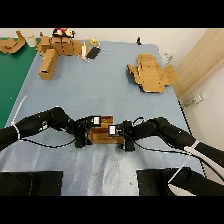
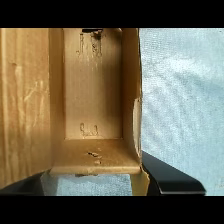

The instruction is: Fold the box.

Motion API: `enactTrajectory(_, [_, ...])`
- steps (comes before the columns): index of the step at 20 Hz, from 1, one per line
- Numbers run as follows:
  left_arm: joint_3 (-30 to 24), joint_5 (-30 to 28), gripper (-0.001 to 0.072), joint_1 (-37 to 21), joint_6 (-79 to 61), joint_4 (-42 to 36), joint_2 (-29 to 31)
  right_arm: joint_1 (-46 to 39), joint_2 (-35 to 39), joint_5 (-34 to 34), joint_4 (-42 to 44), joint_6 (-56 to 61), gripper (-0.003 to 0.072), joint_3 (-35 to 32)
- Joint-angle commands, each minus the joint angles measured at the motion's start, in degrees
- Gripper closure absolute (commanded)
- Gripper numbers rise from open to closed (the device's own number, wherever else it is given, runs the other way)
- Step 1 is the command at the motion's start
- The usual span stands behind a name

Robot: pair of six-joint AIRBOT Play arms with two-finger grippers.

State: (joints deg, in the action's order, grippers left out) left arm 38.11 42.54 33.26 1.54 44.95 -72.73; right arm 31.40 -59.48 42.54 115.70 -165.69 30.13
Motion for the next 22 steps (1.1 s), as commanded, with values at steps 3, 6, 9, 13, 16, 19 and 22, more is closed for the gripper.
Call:
enactTrajectory(3, [0.0, 0.0, 0.037, 0.0, 0.0, 0.0, 0.0, 0.0, 0.0, -0.1, 0.0, 0.0, -0.0022, 0.0])
enactTrajectory(6, [0.0, 0.0, 0.037, 0.0, 0.0, 0.0, 0.0, 0.0, 0.1, -1.1, -2.7, 0.0, -0.0023, 0.0])
enactTrajectory(9, [0.0, 0.0, 0.037, 0.0, 0.0, 0.0, 0.0, 0.0, 0.7, -5.7, -5.3, 0.0, -0.0023, 0.0])
enactTrajectory(13, [0.0, 0.0, 0.037, 0.0, 0.0, 0.0, 0.0, 0.0, 3.2, -8.5, -5.4, 1.0, -0.0024, 0.3])
enactTrajectory(16, [0.0, 0.0, 0.037, 0.0, 0.0, 0.0, 0.0, -0.3, 7.5, -1.1, -7.5, 6.6, -0.0025, 1.1])
enactTrajectory(19, [0.0, 0.0, 0.037, 0.0, 0.0, 0.0, 0.0, -1.4, 10.6, 9.8, -7.9, 6.7, -0.0025, 1.3])
enactTrajectory(22, [0.0, 0.0, 0.037, 0.0, 0.0, 0.0, 0.0, -1.4, 10.6, 16.2, -5.8, 8.6, -0.0025, 1.3])
